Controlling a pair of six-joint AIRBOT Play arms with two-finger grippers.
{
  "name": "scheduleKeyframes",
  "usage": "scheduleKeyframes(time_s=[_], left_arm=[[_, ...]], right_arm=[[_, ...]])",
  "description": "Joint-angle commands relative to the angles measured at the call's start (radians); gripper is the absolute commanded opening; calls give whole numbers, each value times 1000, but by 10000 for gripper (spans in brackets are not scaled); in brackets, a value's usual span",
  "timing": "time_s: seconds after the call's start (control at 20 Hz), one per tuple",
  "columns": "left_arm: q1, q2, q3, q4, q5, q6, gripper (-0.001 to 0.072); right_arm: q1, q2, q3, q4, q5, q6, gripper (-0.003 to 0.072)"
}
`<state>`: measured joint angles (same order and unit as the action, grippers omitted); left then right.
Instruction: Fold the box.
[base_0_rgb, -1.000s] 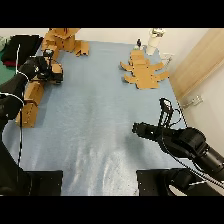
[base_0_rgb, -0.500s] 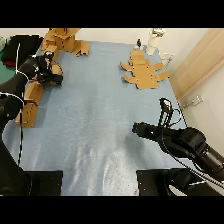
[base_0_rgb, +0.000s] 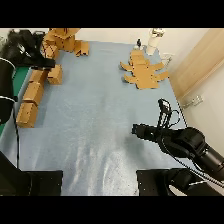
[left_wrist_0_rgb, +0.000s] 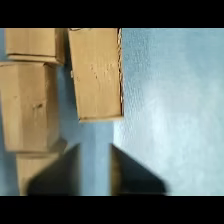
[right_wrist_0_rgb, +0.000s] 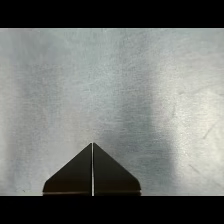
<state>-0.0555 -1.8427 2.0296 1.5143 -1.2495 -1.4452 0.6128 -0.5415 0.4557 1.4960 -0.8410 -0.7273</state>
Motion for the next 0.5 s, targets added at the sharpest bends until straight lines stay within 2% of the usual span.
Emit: scheduleKeyframes(time_s=[0.0,0.1,0.2,0.3,0.45], left_arm=[[-5,100,12,1,-149,29,10],[-28,161,-35,-8,-191,14,8],[-78,227,-127,-30,-202,14,8],[-156,307,-266,-37,-179,11,8],[-280,440,-526,-37,-82,-48,7]], right_arm=[[-1,-35,23,8,-29,-33,4],[-12,-117,79,24,-85,-100,3],[-36,-240,175,36,-156,-190,3],[-63,-375,296,47,-211,-264,3],[-84,-552,470,58,-283,-335,3]])
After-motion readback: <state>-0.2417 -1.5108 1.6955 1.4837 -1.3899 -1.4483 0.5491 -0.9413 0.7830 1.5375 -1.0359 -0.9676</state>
